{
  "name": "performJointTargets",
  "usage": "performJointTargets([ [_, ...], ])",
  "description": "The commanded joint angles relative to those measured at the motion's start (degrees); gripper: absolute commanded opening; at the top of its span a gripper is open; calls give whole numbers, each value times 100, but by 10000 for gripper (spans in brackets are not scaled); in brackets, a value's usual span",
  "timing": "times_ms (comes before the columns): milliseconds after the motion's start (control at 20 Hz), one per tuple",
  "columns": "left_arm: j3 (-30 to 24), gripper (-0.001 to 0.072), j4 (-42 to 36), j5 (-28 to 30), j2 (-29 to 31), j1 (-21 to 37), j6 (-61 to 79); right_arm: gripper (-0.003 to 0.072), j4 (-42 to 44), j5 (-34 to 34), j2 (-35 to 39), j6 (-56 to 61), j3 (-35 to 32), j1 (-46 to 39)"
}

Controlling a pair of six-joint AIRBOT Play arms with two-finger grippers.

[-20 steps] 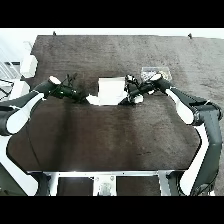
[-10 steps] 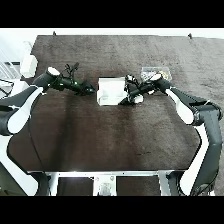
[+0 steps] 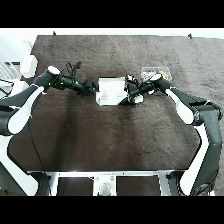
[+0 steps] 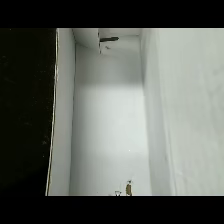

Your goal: Fold the box and place the chain.

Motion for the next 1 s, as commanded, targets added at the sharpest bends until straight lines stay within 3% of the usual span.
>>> performJointTargets([
  [0,7,350,-9,-260,4,-13,15,294,0,2,-4,0,-2,7],
  [250,7,350,-7,-251,4,-107,-37,293,2,2,-4,0,-2,7],
  [650,9,351,31,232,4,-310,-304,294,2,2,-4,0,-2,7],
  [950,33,359,575,389,9,-466,-1097,294,0,2,-4,0,-2,7],
])
